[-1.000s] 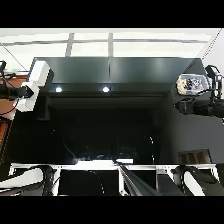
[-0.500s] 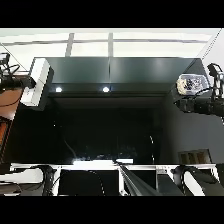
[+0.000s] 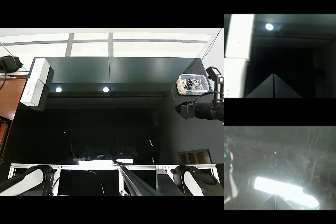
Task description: Fold the box and place the chain.
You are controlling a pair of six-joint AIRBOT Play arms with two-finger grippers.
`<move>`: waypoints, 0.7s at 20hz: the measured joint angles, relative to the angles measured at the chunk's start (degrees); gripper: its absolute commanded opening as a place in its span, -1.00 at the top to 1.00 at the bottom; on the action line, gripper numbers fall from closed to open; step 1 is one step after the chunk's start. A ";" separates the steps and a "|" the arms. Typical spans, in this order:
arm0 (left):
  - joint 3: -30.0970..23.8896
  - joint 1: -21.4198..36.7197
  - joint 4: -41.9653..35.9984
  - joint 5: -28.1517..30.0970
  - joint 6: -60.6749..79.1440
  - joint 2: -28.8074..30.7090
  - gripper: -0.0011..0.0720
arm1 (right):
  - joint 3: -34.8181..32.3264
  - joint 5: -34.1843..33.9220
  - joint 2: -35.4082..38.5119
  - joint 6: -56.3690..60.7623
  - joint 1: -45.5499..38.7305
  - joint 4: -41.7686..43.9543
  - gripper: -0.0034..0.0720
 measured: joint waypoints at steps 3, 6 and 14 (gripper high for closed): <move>-10.75 -6.95 -1.62 1.29 -0.61 10.27 0.90 | -2.86 -6.64 4.55 -4.00 0.00 0.04 0.86; -25.86 -14.53 -2.23 9.97 -0.92 21.90 0.90 | -6.21 -14.58 6.71 -6.49 0.00 -1.01 0.86; -49.51 -21.00 -2.99 24.52 -2.21 41.09 0.89 | -8.66 -21.64 7.96 -8.09 0.00 -3.45 0.86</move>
